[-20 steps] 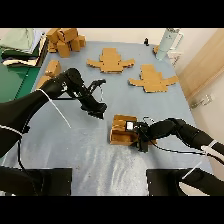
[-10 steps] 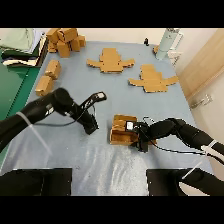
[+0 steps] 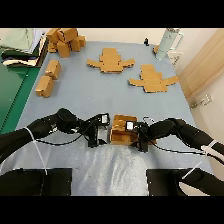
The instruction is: Fold the box.
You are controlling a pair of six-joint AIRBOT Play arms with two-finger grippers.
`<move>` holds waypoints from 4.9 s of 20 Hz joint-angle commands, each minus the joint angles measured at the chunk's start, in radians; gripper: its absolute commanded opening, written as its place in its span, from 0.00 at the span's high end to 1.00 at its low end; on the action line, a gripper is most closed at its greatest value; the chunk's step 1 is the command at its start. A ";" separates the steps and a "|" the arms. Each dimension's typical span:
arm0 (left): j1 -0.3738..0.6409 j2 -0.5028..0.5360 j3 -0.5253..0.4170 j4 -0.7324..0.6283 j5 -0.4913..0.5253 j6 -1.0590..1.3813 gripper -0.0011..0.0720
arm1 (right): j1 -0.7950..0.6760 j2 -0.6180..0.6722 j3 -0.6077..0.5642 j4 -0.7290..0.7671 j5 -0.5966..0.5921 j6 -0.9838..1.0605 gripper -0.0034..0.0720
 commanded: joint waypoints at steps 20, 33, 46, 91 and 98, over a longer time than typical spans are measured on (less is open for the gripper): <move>-0.117 -0.116 0.070 0.035 0.058 -0.021 0.01 | 0.001 0.000 0.001 0.000 0.000 0.000 0.33; -0.127 -0.121 0.083 0.035 0.069 -0.100 0.01 | 0.001 0.000 0.001 0.000 0.000 0.000 0.33; -0.129 -0.122 0.087 0.046 0.056 -0.109 0.17 | 0.000 0.000 0.001 0.000 0.000 0.000 0.33; -0.129 -0.122 0.087 0.046 0.058 -0.109 0.17 | 0.000 0.166 0.003 0.002 -0.148 0.027 0.00; -0.129 -0.122 0.087 0.046 0.058 -0.109 0.17 | -0.007 0.207 0.003 -0.091 -0.195 0.231 0.00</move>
